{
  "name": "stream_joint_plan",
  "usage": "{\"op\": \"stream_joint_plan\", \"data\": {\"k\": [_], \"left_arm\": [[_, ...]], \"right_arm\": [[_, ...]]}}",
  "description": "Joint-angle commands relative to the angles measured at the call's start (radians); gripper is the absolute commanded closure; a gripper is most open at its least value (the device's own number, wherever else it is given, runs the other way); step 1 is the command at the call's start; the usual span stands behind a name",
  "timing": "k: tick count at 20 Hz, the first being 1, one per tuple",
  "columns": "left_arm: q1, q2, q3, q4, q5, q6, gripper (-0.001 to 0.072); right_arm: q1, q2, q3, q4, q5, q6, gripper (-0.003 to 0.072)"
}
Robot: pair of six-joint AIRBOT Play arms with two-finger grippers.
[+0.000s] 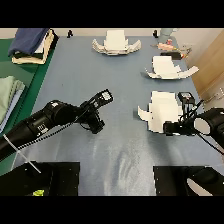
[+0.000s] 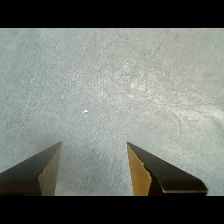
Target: Fold the box.
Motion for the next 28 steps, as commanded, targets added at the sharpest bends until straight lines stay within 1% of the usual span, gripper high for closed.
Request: {"op": "stream_joint_plan", "data": {"k": [1, 9, 10, 12, 14, 16, 18, 20, 22, 23, 25, 26, 28], "left_arm": [[0.000, 0.000, 0.000, 0.000, 0.000, 0.000, 0.0096], [0.000, 0.000, 0.000, 0.000, 0.001, 0.000, 0.0096], [0.000, 0.000, 0.000, -0.012, 0.013, -0.002, 0.0096], [0.010, 0.000, 0.016, -0.015, 0.005, -0.084, 0.0096], [0.059, 0.000, 0.077, 0.023, -0.084, -0.216, 0.0096], [0.140, 0.000, 0.148, 0.027, -0.179, -0.327, 0.0096], [0.223, 0.000, 0.206, 0.027, -0.282, -0.405, 0.0096], [0.288, 0.000, 0.226, 0.024, -0.333, -0.491, 0.0096], [0.326, 0.000, 0.225, 0.024, -0.328, -0.536, 0.0096], [0.335, 0.000, 0.225, 0.024, -0.324, -0.536, 0.0096], [0.334, 0.000, 0.225, 0.023, -0.301, -0.536, 0.0096], [0.333, 0.000, 0.225, 0.023, -0.291, -0.536, 0.0096], [0.334, -0.001, 0.225, 0.024, -0.266, -0.536, 0.0097]], "right_arm": [[0.000, 0.000, 0.001, 0.000, 0.000, 0.000, 0.0102], [0.000, 0.000, 0.001, 0.000, 0.000, 0.000, 0.0102], [0.000, 0.000, 0.001, 0.000, 0.000, 0.000, 0.0102], [0.000, 0.000, 0.000, -0.008, -0.022, 0.000, 0.0102], [0.000, -0.001, 0.000, -0.010, -0.094, 0.001, 0.0102], [0.000, -0.002, 0.001, 0.019, -0.141, 0.001, 0.0102], [0.000, -0.005, 0.000, 0.109, -0.142, 0.000, 0.0102], [0.000, -0.006, 0.000, 0.209, -0.143, 0.000, 0.0101], [0.000, -0.006, 0.000, 0.279, -0.149, 0.001, 0.0102], [0.000, -0.006, 0.000, 0.296, -0.174, 0.001, 0.0102], [0.000, -0.007, 0.000, 0.345, -0.236, 0.001, 0.0102], [0.000, -0.007, 0.000, 0.372, -0.251, 0.000, 0.0102], [0.000, -0.012, 0.000, 0.375, -0.259, 0.001, 0.0102]]}}
